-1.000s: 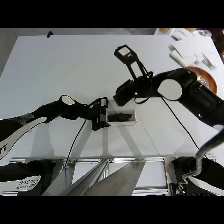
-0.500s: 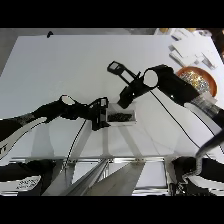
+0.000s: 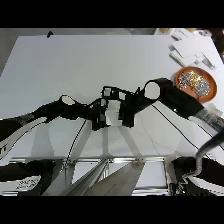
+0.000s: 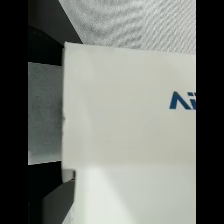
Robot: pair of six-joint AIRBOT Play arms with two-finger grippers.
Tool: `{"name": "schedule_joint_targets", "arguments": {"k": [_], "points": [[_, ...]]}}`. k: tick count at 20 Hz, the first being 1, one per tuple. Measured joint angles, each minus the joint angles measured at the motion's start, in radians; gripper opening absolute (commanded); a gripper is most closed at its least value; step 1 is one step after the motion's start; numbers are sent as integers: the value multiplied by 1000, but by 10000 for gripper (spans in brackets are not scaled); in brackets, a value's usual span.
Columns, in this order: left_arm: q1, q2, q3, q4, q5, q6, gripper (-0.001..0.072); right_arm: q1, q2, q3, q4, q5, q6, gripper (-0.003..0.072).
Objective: Fold the box and place the chain.
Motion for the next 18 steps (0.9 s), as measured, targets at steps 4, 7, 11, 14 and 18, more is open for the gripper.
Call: {"name": "schedule_joint_targets", "arguments": {"k": [4,7,11,14,18], "points": [[0,0,0,0,0,0,107,4,25,-28,-2,-42,-39,337],[0,0,0,0,0,0,107,4,30,-35,-24,-90,-50,336],[0,0,0,0,0,0,107,10,31,-39,-37,-123,-71,336],[0,0,0,0,0,0,107,27,31,-39,-40,-137,-90,336],[0,0,0,0,0,0,107,48,31,-39,-40,-143,-101,335]]}}
